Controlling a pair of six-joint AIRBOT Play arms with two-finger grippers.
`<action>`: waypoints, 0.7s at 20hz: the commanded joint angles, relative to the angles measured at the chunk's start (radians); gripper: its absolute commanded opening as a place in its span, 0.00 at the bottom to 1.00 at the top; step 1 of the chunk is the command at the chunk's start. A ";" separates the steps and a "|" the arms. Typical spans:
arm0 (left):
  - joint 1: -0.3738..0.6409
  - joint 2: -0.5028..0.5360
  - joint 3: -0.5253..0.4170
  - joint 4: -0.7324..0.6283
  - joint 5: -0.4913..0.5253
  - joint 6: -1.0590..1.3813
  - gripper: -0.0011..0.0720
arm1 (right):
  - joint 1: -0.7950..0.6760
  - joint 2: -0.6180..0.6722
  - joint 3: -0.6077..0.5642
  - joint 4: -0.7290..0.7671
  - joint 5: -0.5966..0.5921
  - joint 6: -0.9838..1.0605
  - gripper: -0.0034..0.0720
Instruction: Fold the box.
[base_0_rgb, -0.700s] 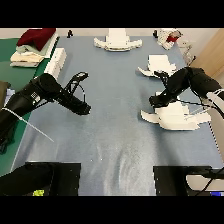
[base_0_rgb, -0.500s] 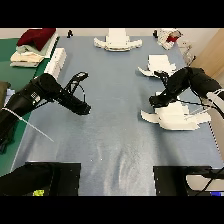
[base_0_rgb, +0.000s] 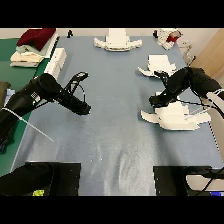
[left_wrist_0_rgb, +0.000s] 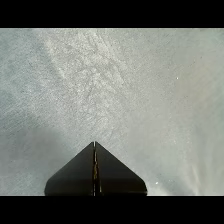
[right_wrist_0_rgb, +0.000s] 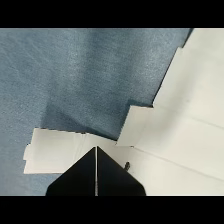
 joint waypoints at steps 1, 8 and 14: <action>0.000 0.001 0.000 0.000 0.001 0.000 0.03 | 0.000 0.000 0.001 0.000 0.000 0.000 0.06; 0.000 0.001 0.000 -0.005 0.040 0.000 0.03 | 0.000 -0.001 0.001 0.077 0.031 0.014 0.06; 0.000 0.001 0.000 -0.026 0.090 -0.001 0.03 | 0.000 -0.003 0.005 0.113 0.104 0.179 0.56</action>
